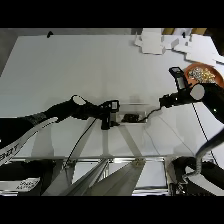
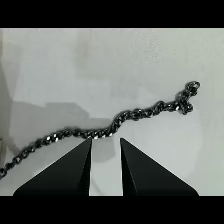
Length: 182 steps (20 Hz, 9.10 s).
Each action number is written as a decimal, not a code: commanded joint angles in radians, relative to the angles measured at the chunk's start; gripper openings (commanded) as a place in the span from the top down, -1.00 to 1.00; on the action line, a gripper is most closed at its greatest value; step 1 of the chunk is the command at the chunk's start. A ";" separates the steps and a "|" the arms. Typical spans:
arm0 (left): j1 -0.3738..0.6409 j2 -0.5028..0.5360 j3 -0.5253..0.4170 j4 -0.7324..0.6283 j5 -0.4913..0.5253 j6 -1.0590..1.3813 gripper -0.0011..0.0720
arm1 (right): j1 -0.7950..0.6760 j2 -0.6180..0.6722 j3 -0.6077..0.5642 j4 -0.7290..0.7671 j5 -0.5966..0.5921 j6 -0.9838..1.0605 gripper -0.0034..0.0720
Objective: Fold the box and place the chain.
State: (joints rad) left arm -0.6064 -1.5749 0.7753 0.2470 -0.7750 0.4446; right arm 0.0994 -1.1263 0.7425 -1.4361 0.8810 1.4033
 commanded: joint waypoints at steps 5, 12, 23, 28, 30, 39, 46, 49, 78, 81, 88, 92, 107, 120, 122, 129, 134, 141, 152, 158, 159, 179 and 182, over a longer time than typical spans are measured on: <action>0.000 0.000 0.000 0.000 0.000 0.000 0.22 | 0.000 -0.134 0.001 0.000 -0.014 0.007 0.36; 0.000 0.000 0.000 0.000 0.000 0.000 0.22 | 0.000 -0.167 0.001 0.000 -0.002 0.007 0.39; 0.000 0.000 0.000 0.000 0.000 0.000 0.22 | 0.000 -0.168 0.001 0.000 0.025 0.006 0.87; 0.000 0.000 0.000 0.000 0.000 0.000 0.22 | 0.029 -0.043 0.001 0.000 0.075 0.006 0.87; 0.000 0.000 0.000 0.000 0.000 0.000 0.22 | 0.054 0.034 0.001 0.000 0.114 0.006 0.87; 0.000 0.000 0.000 0.000 0.000 0.000 0.22 | 0.169 0.434 0.001 0.086 0.219 -0.002 0.87; 0.000 0.000 0.000 0.000 0.000 0.000 0.22 | 0.170 0.532 0.000 0.471 0.185 -0.162 0.87; 0.000 0.000 0.000 0.000 0.000 0.000 0.22 | 0.170 0.469 0.000 0.517 0.135 -0.191 0.87; 0.000 0.000 0.000 0.000 0.000 0.000 0.22 | 0.269 -0.093 0.129 0.477 0.235 -0.841 0.54; 0.000 0.000 0.000 0.000 0.000 0.000 0.22 | 0.269 0.008 0.037 0.480 0.190 -0.923 0.38; 0.000 0.000 0.000 0.000 0.000 0.000 0.22 | 0.331 0.065 -0.031 0.447 0.089 -0.942 -0.04; 0.000 0.000 0.000 0.000 0.000 0.000 0.22 | 0.335 0.065 -0.031 0.351 0.031 -0.941 -0.04; 0.000 0.000 0.000 0.000 0.000 0.000 0.22 | 0.335 0.083 -0.056 0.338 -0.002 -0.938 0.49; 0.000 0.000 0.000 0.000 0.000 0.000 0.22 | 0.335 0.142 -0.104 0.467 0.023 -0.938 0.00; 0.000 0.000 0.000 0.000 0.000 0.000 0.22 | 0.335 0.159 -0.104 0.472 0.020 -0.938 0.01; 0.000 0.000 0.000 0.000 0.000 0.000 0.22 | 0.335 0.109 -0.106 0.468 0.005 -0.938 0.81; 0.000 0.000 0.000 0.000 0.000 0.000 0.22 | 0.335 0.065 -0.114 0.470 0.044 -0.938 0.82; 0.000 0.000 0.000 0.000 0.000 0.000 0.22 | 0.335 0.037 -0.137 0.468 0.043 -0.937 0.86; 0.000 0.000 0.000 0.000 0.000 0.000 0.22 | 0.318 0.223 -0.123 0.351 0.042 -0.710 0.86; 0.000 0.000 0.000 0.000 0.000 0.000 0.22 | 0.084 0.359 -0.126 0.062 0.183 -0.209 0.87; 0.000 0.000 0.000 0.000 0.000 0.000 0.22 | 0.045 0.359 -0.132 0.009 0.219 -0.135 0.87; 0.000 0.000 0.000 0.000 0.000 0.000 0.22 | -0.182 0.360 -0.251 -0.074 0.391 -0.013 0.86; 0.000 0.000 0.000 -0.009 0.001 0.000 0.23 | -0.182 0.360 -0.251 -0.074 0.391 -0.013 0.86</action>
State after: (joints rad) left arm -0.6060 -1.5749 0.7753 0.2466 -0.7750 0.4446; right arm -0.0826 -0.7670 0.4919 -1.5116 1.2701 1.3888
